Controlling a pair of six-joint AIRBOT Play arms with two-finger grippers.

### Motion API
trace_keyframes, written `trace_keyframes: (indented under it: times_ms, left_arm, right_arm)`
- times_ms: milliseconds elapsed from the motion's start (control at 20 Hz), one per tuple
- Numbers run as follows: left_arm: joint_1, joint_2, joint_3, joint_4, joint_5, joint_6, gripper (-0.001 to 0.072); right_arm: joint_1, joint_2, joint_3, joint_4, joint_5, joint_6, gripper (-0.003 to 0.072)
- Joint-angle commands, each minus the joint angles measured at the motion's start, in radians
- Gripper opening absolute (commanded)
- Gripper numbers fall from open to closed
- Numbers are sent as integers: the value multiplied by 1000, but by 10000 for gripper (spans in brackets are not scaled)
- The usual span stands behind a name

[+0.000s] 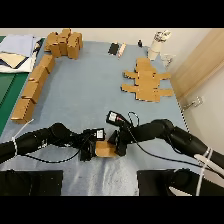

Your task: Fold the box.

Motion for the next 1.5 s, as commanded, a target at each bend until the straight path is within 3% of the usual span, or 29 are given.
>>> trace_keyframes:
  times_ms: [0, 150, 250, 300, 450, 700, 900, 1250, 1400, 1450]
  left_arm:
    - [0, 0, 0, 0, 0, 0, 438]
    - [0, 0, 0, 0, 0, 0, 438]
    - [0, 0, 0, 0, 0, 0, 438]
    - [0, 0, 0, 0, 0, 0, 438]
    - [0, 0, 0, 0, 0, 0, 438]
    - [0, 0, 0, 0, 0, 0, 438]
    - [0, 0, 0, 0, 0, 0, 438]
    - [0, 0, 0, 0, 0, 0, 438]
    - [0, 0, 0, 0, 1, 0, 438]
    - [0, 0, 0, 0, 1, 0, 438]
  right_arm:
    - [175, 118, -55, -286, 148, 126, 0]
    - [309, 192, -74, -473, 143, 224, 19]
    - [351, 195, -72, -500, 141, 223, 439]
    - [363, 192, -72, -503, 132, 223, 488]
    - [377, 185, -72, -509, 120, 224, 487]
    - [377, 148, -72, -724, 146, 355, 484]
    - [437, 137, -74, -806, 145, 444, 483]
    - [668, 89, -84, -1281, 55, 963, 473]
    - [702, 26, -83, -1389, 30, 1077, 471]
    - [702, 17, -78, -1395, 33, 1084, 401]
